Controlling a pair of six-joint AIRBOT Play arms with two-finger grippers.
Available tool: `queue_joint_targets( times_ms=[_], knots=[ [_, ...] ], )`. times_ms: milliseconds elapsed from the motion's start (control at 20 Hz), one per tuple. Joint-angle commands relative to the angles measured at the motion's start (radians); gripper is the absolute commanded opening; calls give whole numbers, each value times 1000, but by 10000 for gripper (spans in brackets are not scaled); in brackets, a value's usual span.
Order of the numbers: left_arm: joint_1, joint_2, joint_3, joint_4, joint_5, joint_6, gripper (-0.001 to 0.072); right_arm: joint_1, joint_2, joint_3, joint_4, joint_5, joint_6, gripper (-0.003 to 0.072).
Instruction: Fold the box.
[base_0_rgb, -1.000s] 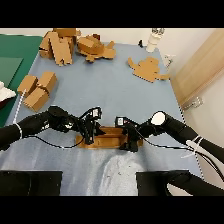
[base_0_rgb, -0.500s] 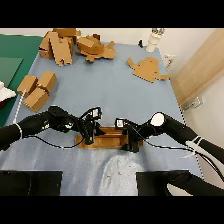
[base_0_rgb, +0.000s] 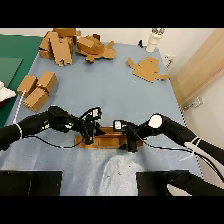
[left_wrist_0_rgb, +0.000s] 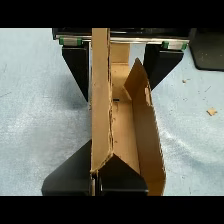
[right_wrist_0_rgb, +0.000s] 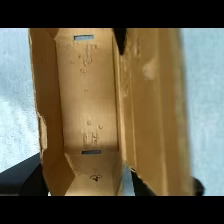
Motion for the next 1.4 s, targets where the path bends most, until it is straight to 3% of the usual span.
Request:
queue_joint_targets(
  times_ms=[0, 500, 1350],
  knots=[
    [0, -1, 1, 0, 0, 0, 16, 7, 0, -3, -11, -7, 1, 703],
    [0, -1, 1, 0, 0, 0, 15, 7, 1, -36, -16, -89, 1, 702],
    [0, -1, 1, 0, 0, -5, 15, 64, 18, -36, -63, -92, 66, 700]
  ],
)
